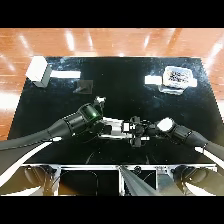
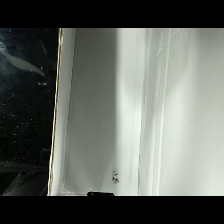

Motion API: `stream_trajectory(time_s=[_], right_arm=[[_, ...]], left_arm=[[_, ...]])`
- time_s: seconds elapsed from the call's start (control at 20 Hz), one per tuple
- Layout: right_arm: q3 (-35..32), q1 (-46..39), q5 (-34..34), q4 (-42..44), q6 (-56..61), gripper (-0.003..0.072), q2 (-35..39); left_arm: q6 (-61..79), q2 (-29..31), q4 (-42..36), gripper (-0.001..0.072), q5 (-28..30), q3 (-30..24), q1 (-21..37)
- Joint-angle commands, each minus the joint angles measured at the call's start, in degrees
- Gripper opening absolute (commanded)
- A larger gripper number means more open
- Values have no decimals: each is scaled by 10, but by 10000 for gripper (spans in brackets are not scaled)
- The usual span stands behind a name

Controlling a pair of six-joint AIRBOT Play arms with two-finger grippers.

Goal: Fold the box and place the chain.

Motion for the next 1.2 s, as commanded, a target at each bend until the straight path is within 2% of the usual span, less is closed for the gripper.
stream_trajectory(time_s=[0.0, 0.1, 0.15, 0.2, 0.25, 0.45, 0.7, 0.9, 1.15], right_arm=[[0, 0, 0, -1, -3, 538, 0], [0, 0, 0, -1, -3, 546, 0], [0, 0, 0, 0, -3, 586, 0], [0, 0, -1, -1, -3, 701, 0], [0, 0, -6, -1, -3, 718, 2], [0, -9, -13, -19, 5, 717, 25], [0, -21, 0, -72, 45, 717, 58], [0, -22, 13, -71, 50, 717, 67], [0, -21, -34, -70, 50, 717, 66]], left_arm=[[6, -2, 0, 24, -9, 0, 0], [6, -2, -2, 24, -10, 0, 0], [6, -2, -2, 24, -9, 0, 0], [6, -2, -2, 24, -8, 0, 0], [5, -1, 1, 24, -8, 0, 0], [6, 10, 9, 24, 40, 0, 28], [7, 24, 10, 24, 33, 0, 88], [7, 24, -9, 23, 25, -5, 97], [14, 21, -16, 23, -1, -28, 97]])
